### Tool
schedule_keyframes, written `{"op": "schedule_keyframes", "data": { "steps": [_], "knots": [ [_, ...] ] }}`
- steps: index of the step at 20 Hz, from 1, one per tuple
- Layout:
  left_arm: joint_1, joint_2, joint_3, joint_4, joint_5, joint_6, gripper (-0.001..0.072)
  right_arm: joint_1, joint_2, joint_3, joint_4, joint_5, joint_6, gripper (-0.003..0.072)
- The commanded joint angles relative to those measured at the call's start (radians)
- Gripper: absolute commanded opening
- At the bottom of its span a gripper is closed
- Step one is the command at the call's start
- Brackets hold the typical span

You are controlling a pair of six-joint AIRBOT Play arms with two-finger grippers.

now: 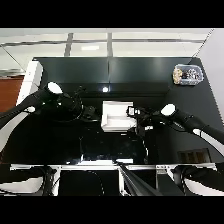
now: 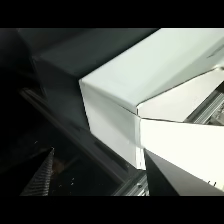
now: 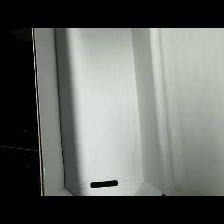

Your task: Fold the box and place the chain.

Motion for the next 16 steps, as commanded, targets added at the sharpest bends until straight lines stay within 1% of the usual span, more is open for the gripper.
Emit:
{"op": "schedule_keyframes", "data": {
  "steps": [1,3,7,9,13,16],
  "knots": [
    [0.013,0.0,0.001,0.008,-0.024,0.0,0.0645,0.0,0.0,0.0,-0.002,0.003,0.0,0.0238],
    [0.012,0.0,0.001,-0.008,-0.028,0.002,0.0645,0.0,0.0,0.0,-0.002,0.003,0.0,0.0238],
    [0.013,0.0,0.001,-0.099,-0.042,0.049,0.0645,0.0,0.0,0.0,-0.002,0.003,0.0,0.0238],
    [0.013,0.0,0.001,-0.122,-0.039,0.053,0.0645,0.0,0.0,0.0,-0.002,0.003,0.0,0.0238],
    [-0.029,0.0,0.001,-0.091,0.019,0.051,0.0645,0.0,0.0,0.0,-0.002,0.003,0.0,0.0238],
    [-0.079,0.0,0.001,-0.009,0.09,-0.034,0.0645,0.0,0.0,0.0,-0.002,0.003,0.0,0.0238]
  ]
}}
